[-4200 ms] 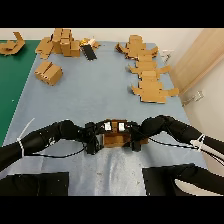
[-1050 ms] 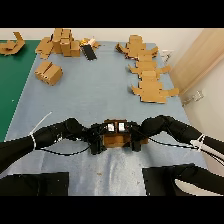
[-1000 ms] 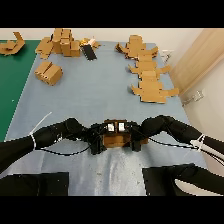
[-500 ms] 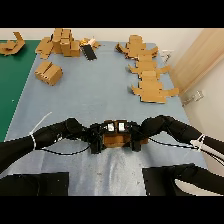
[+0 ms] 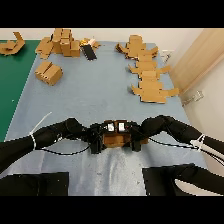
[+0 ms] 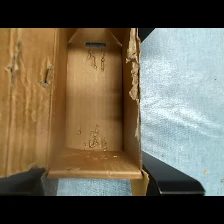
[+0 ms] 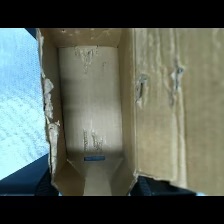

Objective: Fold the box.

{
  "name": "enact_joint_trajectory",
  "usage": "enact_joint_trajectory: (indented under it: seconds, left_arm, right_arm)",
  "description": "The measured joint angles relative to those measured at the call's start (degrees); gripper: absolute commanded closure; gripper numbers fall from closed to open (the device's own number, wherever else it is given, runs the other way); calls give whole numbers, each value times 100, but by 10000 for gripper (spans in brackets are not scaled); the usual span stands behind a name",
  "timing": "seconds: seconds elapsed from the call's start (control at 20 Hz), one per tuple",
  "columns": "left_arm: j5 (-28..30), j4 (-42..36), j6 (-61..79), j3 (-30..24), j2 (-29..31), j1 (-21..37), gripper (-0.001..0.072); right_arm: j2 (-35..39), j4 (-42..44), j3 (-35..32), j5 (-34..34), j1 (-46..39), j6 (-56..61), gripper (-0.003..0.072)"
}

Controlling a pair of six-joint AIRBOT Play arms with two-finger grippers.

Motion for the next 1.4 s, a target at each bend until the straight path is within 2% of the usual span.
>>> enact_joint_trajectory:
  seconds: [0.1, 0.5, 0.6, 0.75, 0.8, 0.85, 0.95, 1.05, 1.1, 1.25, 1.4]
  left_arm:
    - [-15, 4, 2, 0, 0, 0, 300]
    - [-28, 2, 4, 0, 0, 0, 300]
    - [-17, 0, 2, 0, 0, 0, 300]
    - [-11, 0, 4, 0, 0, 0, 300]
    - [-11, -2, 2, 0, 0, 0, 300]
    - [-9, -2, 2, 0, 0, 0, 300]
    - [-4, -2, 2, 0, 0, 0, 300]
    - [-2, -2, 2, 0, 0, 0, 300]
    - [-2, -2, 2, 0, 0, 0, 300]
    - [-2, -2, 0, 0, 0, 0, 300]
    - [-2, -2, 0, 0, 0, 0, 300]
  right_arm:
    - [2, -7, 2, -68, 0, 0, -31]
    - [538, -603, 66, -846, -297, 610, -31]
    - [850, -850, 68, -1237, -564, 1193, -29]
    - [1423, -861, 68, -1978, -852, 2671, -28]
    - [1598, -719, 68, -2157, -898, 3220, 17]
    - [1770, -468, 66, -2258, -933, 3847, 131]
    - [2035, -55, 48, -2365, -962, 5073, 262]
    - [2212, 216, -28, -2396, -975, 6166, 561]
    - [2267, 361, -94, -2396, -977, 6557, 683]
    - [2302, 885, -308, -2243, -988, 7326, 684]
    - [1996, 1390, -326, -1930, -999, 7571, 685]
